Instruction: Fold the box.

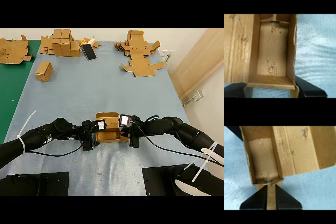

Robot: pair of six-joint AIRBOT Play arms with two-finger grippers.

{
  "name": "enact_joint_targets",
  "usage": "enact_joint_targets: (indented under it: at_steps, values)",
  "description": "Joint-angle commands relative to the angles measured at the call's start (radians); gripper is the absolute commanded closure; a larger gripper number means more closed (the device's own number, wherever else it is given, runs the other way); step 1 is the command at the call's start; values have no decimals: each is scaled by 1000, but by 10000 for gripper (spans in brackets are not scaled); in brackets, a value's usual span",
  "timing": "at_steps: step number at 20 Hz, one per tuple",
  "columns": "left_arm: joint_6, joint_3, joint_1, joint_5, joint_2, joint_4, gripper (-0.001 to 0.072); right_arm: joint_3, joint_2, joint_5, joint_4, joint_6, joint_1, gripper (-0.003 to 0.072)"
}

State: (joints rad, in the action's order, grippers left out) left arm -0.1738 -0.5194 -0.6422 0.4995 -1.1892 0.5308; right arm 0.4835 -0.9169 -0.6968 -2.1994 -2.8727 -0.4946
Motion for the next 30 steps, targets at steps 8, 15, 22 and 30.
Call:
enact_joint_targets:
  at_steps: [8,15,22,30]
  values:
    - [0,-1,0,0,0,1,112,-1,-25,71,-20,-8,-93,516]
    - [0,-1,0,0,0,0,113,-1,-31,87,-19,-8,-93,171]
    - [0,-1,0,0,0,0,112,3,-112,105,-19,-9,-93,158]
    - [0,-1,0,0,0,1,113,34,-106,85,1,17,-93,159]
